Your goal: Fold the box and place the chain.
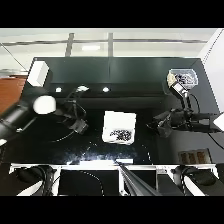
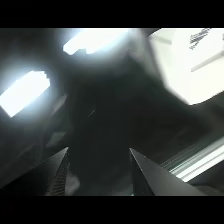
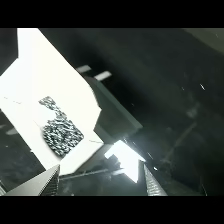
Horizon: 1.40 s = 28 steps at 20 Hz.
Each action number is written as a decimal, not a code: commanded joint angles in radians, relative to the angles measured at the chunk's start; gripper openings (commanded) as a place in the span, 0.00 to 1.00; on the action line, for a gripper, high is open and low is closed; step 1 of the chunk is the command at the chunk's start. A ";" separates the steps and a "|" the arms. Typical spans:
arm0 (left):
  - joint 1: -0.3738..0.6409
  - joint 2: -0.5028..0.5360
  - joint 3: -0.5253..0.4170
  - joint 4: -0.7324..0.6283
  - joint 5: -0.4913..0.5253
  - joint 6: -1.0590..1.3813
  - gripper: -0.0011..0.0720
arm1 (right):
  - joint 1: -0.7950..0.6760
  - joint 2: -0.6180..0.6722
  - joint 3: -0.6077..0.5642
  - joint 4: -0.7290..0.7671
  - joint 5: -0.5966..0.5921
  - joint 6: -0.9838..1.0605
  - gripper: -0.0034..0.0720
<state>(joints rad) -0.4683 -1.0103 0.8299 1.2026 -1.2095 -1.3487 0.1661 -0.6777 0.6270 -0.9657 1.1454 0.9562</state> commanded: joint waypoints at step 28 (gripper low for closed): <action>0.043 -0.344 -0.170 -0.646 0.218 1.600 1.00 | 0.000 0.000 0.001 -0.093 -0.047 0.122 0.87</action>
<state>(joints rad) -0.4225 -1.3514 0.6575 0.5632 -1.0225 0.2520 0.1661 -0.6777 0.6270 -1.0592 1.0977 1.0775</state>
